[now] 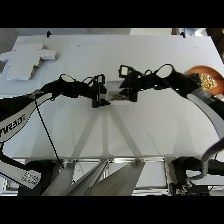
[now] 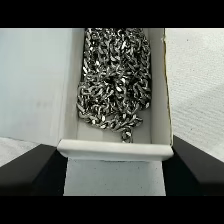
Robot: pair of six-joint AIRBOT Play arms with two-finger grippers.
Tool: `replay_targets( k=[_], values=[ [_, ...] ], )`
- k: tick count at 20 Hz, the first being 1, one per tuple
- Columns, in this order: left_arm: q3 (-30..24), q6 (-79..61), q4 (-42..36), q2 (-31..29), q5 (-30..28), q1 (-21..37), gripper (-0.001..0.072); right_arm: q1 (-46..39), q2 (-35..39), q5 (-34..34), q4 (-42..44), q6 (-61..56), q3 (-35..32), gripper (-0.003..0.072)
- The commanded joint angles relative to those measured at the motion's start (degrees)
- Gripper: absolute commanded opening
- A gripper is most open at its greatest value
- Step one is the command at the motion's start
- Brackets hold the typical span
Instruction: Fold the box and place the chain.
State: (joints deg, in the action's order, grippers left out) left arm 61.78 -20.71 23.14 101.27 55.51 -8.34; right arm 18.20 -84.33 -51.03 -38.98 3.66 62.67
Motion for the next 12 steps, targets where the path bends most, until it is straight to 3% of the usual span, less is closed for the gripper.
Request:
replay_targets(
  k=[1, 7, 12],
  values=[
    [0.02, 0.00, 0.02, 0.02, -0.02, 0.02, 0.0501, -5.35, 4.55, -5.95, -0.61, -0.24, 0.04, 0.0281],
    [0.02, 0.00, 0.02, 0.02, -0.02, 0.02, 0.0501, -15.63, 5.18, -11.15, -8.66, -0.20, 0.02, 0.0280],
    [0.02, 0.00, 0.02, 0.02, -0.02, 0.02, 0.0501, -15.63, -0.68, -14.38, -8.55, 5.79, 0.00, 0.0280]
  ],
)
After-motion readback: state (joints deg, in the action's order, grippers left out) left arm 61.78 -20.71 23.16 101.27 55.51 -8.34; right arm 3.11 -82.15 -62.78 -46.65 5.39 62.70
